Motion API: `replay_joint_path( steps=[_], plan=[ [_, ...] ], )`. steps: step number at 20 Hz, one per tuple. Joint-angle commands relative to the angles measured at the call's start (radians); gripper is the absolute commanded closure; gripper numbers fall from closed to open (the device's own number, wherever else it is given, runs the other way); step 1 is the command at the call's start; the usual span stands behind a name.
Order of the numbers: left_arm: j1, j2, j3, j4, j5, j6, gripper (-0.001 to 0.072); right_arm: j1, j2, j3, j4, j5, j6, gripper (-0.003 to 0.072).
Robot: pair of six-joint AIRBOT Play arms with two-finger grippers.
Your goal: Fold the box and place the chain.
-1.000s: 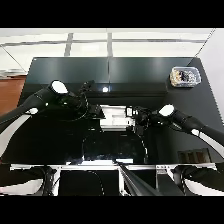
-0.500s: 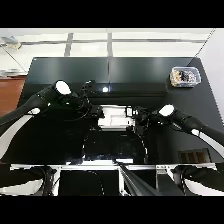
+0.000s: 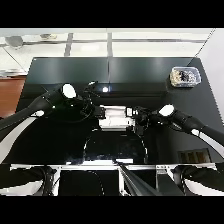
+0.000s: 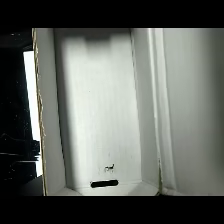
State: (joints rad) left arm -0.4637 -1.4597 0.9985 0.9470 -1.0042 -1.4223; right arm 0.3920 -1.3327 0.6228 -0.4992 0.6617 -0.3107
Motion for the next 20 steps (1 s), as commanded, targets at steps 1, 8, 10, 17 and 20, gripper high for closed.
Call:
replay_joint_path(
  steps=[1,8,10,17,20],
  plan=[
    [-0.021,0.000,0.001,0.066,0.006,-0.053,0.0358,0.001,0.000,0.000,0.000,0.000,0.000,0.0376],
    [-0.149,0.000,0.036,0.377,0.010,-0.320,0.0358,0.001,0.000,0.000,0.000,0.000,0.000,0.0376],
    [-0.192,0.000,0.058,0.463,0.004,-0.394,0.0358,0.001,0.000,0.000,0.000,0.000,0.000,0.0376],
    [-0.281,-0.020,0.074,0.571,-0.012,-0.612,0.0358,0.001,0.000,0.000,0.000,0.000,0.000,0.0376],
    [-0.290,-0.039,0.075,0.584,-0.011,-0.702,0.0358,0.001,0.000,0.000,0.000,0.000,0.000,0.0376]
  ],
)
